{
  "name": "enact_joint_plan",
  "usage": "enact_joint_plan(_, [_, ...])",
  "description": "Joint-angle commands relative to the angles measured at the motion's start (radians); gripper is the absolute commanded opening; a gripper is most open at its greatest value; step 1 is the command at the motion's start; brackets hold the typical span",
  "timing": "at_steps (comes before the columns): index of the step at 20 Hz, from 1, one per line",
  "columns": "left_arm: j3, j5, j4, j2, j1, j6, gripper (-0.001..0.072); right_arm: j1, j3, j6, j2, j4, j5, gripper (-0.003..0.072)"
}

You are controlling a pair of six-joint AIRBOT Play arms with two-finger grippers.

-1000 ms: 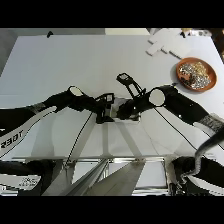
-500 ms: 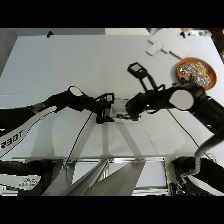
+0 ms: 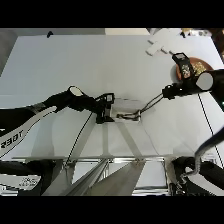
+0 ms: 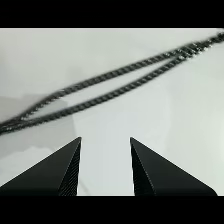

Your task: Fold the box and place the chain.

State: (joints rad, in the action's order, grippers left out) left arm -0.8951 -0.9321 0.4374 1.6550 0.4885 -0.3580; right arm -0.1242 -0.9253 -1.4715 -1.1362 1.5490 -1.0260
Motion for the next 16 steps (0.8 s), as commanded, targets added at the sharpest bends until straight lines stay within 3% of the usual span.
enact_joint_plan(1, [0.0,0.0,0.0,0.0,0.0,0.0,0.0099,0.049,-0.033,-0.012,-0.159,0.055,0.013,0.0343])
enact_joint_plan(6, [0.0,0.0,0.0,0.0,0.0,0.0,0.0099,0.049,-0.08,-0.013,-0.308,0.066,0.043,0.0337])
enact_joint_plan(12, [0.0,0.0,0.0,0.0,0.0,0.0,0.0099,0.048,-0.08,-0.013,-0.353,0.035,0.123,0.0334])
enact_joint_plan(14, [0.0,0.0,0.0,0.0,0.0,0.0,0.0099,0.044,-0.08,-0.013,-0.362,0.032,0.145,0.0287])
enact_joint_plan(16, [0.0,0.0,0.0,0.0,0.0,0.0,0.0099,0.044,-0.08,-0.013,-0.376,0.031,0.146,0.0285])
